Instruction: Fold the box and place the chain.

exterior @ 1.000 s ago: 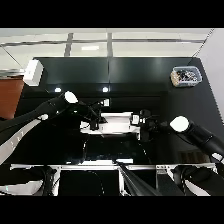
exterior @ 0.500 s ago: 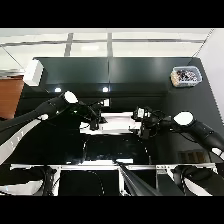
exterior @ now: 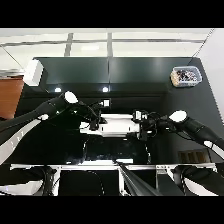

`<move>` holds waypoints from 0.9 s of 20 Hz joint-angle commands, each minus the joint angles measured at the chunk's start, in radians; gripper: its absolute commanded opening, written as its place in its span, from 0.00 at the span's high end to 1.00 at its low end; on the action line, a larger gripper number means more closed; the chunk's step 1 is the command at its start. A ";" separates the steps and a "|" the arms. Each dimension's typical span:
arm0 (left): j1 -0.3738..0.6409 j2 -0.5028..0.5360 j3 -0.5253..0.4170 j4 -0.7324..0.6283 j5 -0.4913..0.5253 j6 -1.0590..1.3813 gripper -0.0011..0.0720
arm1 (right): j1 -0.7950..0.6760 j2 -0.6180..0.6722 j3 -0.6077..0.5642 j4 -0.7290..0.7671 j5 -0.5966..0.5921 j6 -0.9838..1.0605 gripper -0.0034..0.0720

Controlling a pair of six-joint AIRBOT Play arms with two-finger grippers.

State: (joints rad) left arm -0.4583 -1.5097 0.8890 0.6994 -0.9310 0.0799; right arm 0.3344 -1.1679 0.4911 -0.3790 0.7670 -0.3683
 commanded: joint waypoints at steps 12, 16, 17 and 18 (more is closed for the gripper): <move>0.000 0.000 0.001 -0.001 0.002 -0.002 0.95 | 0.000 -0.098 0.062 -0.072 0.016 0.022 0.01; 0.000 0.000 0.001 -0.001 0.002 -0.002 0.95 | 0.010 -0.110 0.073 -0.162 0.012 0.103 0.01; 0.000 0.000 0.001 -0.001 0.002 -0.002 0.95 | 0.021 -0.119 0.082 -0.185 0.009 0.127 0.01; 0.000 0.000 0.001 -0.001 0.002 -0.002 0.95 | 0.025 -0.121 0.084 -0.195 0.002 0.138 0.01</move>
